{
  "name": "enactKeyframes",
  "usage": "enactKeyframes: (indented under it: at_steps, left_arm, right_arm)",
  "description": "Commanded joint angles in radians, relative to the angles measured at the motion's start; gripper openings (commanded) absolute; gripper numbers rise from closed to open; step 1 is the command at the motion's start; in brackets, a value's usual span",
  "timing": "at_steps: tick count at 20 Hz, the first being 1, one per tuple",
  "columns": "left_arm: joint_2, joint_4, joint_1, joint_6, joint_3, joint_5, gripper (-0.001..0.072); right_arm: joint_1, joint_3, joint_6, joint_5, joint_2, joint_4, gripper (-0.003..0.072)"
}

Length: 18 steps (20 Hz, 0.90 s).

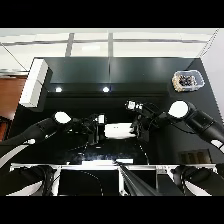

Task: Fold the box and place the chain.

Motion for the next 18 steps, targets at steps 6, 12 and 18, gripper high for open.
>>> enactKeyframes:
  at_steps: [6,12,18]
  left_arm:
    - [-0.001,0.0,-0.001,0.003,0.0,-0.001,0.0331]
    - [-0.001,0.001,-0.001,0.003,0.0,-0.001,0.0331]
    - [-0.001,0.001,-0.001,0.003,0.0,-0.001,0.0331]
  right_arm:
    - [0.003,0.0,0.003,-0.041,0.022,0.0,0.0237]
    - [0.003,0.0,0.003,-0.057,0.024,0.0,0.024]
    - [0.003,0.0,0.003,-0.064,0.024,-0.011,0.0174]
